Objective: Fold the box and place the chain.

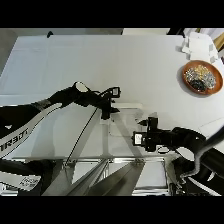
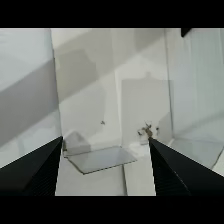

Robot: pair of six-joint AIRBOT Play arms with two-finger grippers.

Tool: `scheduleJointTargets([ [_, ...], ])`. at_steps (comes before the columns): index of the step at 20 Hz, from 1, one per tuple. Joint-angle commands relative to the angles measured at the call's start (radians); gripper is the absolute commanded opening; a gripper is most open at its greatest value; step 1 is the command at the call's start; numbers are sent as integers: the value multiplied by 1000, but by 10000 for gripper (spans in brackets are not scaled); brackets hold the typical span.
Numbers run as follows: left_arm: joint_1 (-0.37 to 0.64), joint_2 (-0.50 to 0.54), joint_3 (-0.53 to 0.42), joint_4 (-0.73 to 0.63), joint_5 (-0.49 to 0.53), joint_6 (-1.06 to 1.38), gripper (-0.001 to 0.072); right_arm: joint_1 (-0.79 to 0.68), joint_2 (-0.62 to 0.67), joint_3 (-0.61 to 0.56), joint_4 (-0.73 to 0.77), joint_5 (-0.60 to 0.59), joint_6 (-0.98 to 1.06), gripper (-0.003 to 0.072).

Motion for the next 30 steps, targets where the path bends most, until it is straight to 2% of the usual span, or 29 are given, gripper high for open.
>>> scheduleJointTargets([
  [1,0,1,1,0,0,0,11,27,-1,-4,-11,-3,-1,585],
  [9,0,1,1,0,0,0,11,27,-16,-54,-10,-24,-45,585],
  [13,0,1,1,0,0,0,11,27,-89,-54,-10,-72,-46,585],
  [17,0,1,1,0,0,0,11,27,-101,-54,-10,-134,-46,585],
  [30,0,1,2,0,0,0,11,27,-133,-54,-10,-166,-45,585],
])
